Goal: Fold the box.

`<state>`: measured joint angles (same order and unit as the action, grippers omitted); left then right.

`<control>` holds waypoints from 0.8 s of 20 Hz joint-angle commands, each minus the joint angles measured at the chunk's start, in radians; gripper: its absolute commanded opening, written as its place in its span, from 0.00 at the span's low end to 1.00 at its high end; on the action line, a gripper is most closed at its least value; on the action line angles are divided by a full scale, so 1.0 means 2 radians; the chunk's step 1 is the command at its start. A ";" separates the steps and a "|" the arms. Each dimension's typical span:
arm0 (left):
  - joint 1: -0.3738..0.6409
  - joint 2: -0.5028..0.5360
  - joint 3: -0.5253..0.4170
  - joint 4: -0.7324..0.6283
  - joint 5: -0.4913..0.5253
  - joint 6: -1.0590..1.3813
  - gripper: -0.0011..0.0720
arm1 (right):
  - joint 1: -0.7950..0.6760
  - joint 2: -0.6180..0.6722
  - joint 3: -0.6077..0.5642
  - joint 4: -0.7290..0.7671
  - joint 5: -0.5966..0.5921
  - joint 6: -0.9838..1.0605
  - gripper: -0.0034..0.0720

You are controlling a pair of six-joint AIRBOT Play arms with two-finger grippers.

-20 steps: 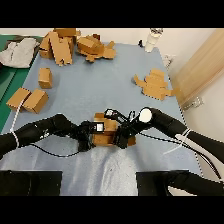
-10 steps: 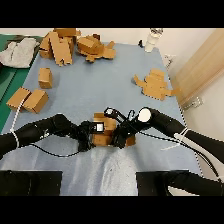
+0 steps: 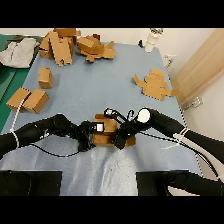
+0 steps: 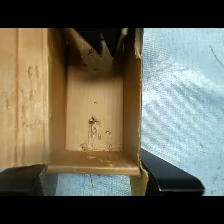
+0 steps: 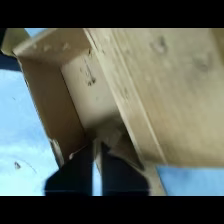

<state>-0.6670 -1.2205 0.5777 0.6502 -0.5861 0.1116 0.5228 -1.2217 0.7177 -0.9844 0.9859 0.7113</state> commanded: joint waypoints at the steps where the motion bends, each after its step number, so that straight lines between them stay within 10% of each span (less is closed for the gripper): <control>1: 0.000 0.000 0.000 0.000 0.001 0.000 0.73 | -0.001 0.001 0.000 -0.080 0.029 0.109 0.05; 16: 0.000 0.000 0.000 0.000 0.001 0.000 0.73 | -0.221 0.193 -0.013 -0.116 0.105 0.334 0.04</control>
<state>-0.6670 -1.2205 0.5777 0.6506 -0.5854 0.1116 0.1741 -0.8612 0.7090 -1.2495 1.1576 1.2987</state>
